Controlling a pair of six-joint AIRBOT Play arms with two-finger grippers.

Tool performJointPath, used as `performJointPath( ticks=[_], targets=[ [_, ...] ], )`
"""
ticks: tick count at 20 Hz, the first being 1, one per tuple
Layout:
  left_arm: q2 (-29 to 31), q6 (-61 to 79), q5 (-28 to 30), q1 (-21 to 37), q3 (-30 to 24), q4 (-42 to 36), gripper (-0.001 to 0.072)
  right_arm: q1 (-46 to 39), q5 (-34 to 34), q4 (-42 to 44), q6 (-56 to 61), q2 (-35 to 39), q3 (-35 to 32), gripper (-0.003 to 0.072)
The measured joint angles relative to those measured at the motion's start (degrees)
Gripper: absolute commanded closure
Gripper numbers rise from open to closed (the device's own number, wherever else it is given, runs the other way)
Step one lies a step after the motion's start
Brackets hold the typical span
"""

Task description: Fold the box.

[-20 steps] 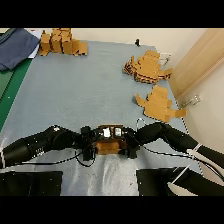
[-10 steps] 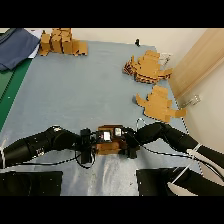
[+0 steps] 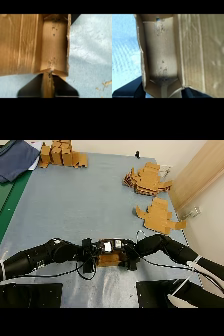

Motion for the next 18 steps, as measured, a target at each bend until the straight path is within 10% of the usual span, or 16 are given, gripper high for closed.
performJointPath(
  ticks=[8,9,10,11,18],
  targets=[
    [-1.6,0.1,2.9,-0.7,0.0,-1.0,0.0694,0.0,0.0,0.0,0.0,0.0,0.0,0.0174],
    [-1.7,0.1,3.1,-0.8,0.0,-1.2,0.0643,0.0,0.0,0.0,0.0,0.0,0.0,0.0174],
    [-1.8,0.1,3.3,-0.8,0.0,-1.4,0.0300,0.0,0.0,0.0,0.0,0.0,0.0,0.0174],
    [-1.9,0.1,3.3,-0.8,0.0,-1.6,0.0177,0.0,0.0,0.0,0.0,0.0,0.0,0.0174],
    [-2.0,0.0,3.7,-0.8,0.0,-3.2,0.0185,0.0,0.0,0.0,0.0,0.0,0.0,0.0175]
  ],
)
